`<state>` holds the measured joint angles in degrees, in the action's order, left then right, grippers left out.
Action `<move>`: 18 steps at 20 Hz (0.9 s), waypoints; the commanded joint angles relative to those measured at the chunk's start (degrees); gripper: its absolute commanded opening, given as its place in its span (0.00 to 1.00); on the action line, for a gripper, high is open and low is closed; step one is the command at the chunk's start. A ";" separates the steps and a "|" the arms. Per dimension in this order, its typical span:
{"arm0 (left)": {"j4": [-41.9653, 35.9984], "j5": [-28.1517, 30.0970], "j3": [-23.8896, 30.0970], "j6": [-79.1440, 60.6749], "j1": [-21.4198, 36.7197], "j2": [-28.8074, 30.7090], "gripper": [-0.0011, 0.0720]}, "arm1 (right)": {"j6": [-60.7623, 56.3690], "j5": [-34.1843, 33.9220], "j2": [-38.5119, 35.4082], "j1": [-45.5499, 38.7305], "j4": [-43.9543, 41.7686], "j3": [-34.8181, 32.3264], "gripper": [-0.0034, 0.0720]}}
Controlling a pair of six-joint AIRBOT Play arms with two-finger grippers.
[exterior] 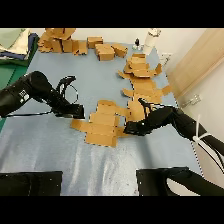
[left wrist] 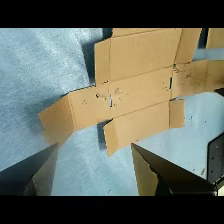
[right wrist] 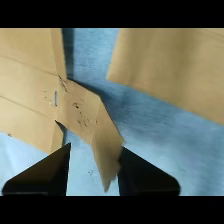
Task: Fold the box.
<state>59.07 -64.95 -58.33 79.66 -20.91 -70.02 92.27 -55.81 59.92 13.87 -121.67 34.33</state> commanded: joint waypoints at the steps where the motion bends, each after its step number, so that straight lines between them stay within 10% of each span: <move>1: -1.18 -0.72 0.02 -0.94 0.76 0.02 0.96 | 5.40 2.43 4.35 0.09 -4.66 0.00 0.47; 7: -12.44 -5.51 0.09 -9.40 11.06 -0.11 0.96 | 16.65 4.48 4.98 0.39 -10.25 0.00 0.05; 13: -17.33 -13.29 4.42 -15.30 19.93 -3.63 0.96 | 18.75 7.48 -1.38 12.92 -11.56 -5.49 0.05; 18: -21.29 -7.41 13.57 -21.00 19.80 -3.72 0.96 | 18.16 9.62 -6.27 16.59 -11.02 -8.22 0.05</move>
<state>40.91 -74.96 -48.95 62.39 -1.69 -73.45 110.24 -47.18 55.79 28.25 -132.81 27.40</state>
